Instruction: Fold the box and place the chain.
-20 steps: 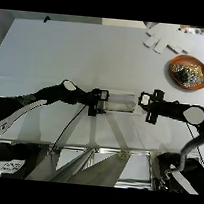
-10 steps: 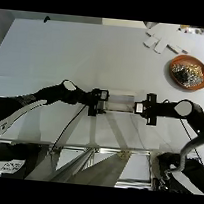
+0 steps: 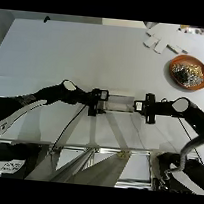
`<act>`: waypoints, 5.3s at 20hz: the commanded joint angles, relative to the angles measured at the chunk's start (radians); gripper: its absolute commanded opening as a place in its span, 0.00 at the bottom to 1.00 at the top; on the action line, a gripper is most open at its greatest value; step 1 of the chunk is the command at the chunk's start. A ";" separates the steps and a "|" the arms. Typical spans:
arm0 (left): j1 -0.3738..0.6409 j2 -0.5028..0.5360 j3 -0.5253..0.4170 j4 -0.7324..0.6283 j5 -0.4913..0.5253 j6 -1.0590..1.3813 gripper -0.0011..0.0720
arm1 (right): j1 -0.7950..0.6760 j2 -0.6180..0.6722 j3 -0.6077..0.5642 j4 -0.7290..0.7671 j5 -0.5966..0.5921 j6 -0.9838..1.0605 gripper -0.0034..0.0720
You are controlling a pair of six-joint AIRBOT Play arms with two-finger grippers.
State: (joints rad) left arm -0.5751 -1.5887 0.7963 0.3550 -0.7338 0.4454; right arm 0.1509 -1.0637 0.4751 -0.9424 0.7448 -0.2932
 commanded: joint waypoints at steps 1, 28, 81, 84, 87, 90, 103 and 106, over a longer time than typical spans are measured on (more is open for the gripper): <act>0.000 0.000 0.001 0.000 0.000 0.000 0.39 | -0.018 -0.005 -0.001 0.092 -0.008 -0.048 0.28; 0.000 0.000 0.001 0.000 0.000 0.000 0.39 | 0.072 -0.089 -0.001 0.349 -0.061 -0.162 0.89; 0.000 0.000 0.001 0.000 -0.003 0.000 0.39 | -0.142 -0.071 0.060 0.249 0.233 1.291 0.21; 0.000 0.000 0.001 0.000 -0.003 0.000 0.39 | -0.142 -0.068 0.084 0.233 0.239 1.331 0.39; 0.000 0.000 0.001 0.000 -0.003 0.000 0.39 | -0.142 -0.025 0.097 0.204 0.239 1.344 0.39; 0.000 0.000 0.001 0.000 -0.003 0.000 0.39 | -0.142 -0.005 0.097 0.205 0.245 1.374 0.49; 0.000 0.000 0.001 0.000 -0.003 0.000 0.39 | 0.167 -0.064 0.211 -0.215 0.168 1.827 0.75; 0.000 0.000 0.001 0.000 -0.003 0.000 0.39 | 0.229 -0.130 0.302 -0.361 0.245 1.981 0.75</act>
State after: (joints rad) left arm -0.5743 -1.5887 0.7967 0.3542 -0.7368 0.4454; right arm 0.3111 -1.1450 0.7044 -1.1358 0.9337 1.5146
